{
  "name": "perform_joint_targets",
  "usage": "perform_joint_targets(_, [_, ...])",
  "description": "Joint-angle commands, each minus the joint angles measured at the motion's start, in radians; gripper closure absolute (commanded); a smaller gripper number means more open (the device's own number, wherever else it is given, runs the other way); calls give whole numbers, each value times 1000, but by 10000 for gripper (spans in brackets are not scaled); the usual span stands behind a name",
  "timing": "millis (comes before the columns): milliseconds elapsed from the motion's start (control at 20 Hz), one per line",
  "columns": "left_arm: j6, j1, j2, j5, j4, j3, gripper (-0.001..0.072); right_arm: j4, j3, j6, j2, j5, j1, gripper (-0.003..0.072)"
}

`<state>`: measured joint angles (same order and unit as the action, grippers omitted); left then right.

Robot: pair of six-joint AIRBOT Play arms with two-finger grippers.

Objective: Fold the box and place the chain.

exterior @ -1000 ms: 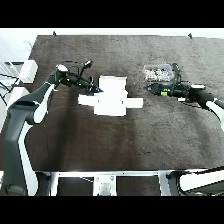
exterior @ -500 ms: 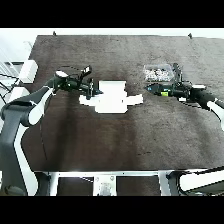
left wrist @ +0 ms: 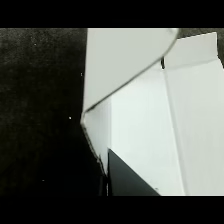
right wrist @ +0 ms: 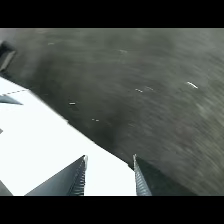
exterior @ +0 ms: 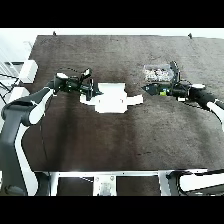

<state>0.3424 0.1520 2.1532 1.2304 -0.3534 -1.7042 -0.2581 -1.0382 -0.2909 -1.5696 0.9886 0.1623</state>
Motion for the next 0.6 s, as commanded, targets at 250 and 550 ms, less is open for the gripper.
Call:
perform_joint_targets(250, [6,0,0,-18,-4,0,690,-156,218,574,217,-96,-230,70])
perform_joint_targets(550, [6,0,0,-16,-5,1,690,-349,224,588,211,-302,-413,71])
